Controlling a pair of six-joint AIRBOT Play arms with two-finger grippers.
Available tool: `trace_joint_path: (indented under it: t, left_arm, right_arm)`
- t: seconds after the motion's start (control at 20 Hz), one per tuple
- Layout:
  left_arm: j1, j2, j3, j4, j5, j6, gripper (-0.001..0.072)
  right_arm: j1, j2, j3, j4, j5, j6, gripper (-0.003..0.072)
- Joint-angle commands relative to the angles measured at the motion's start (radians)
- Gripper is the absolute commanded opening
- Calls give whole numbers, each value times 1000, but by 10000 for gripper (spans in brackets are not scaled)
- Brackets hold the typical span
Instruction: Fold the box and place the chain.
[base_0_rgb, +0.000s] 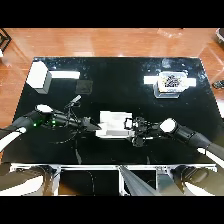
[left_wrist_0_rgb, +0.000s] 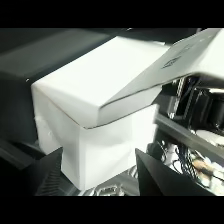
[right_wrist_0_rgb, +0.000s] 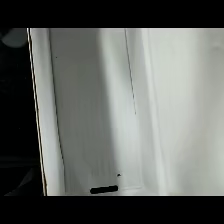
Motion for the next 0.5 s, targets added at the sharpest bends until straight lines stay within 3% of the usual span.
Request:
trace_joint_path:
  t: [0.0, 0.45]
  left_arm:
    - [-34, 76, 7, 59, 61, -101, 557]
    - [-213, 216, 7, 277, 283, -447, 557]
  right_arm:
    - [0, -1, 0, 0, 0, 0, 298]
    - [0, -1, 0, 0, 0, 0, 298]
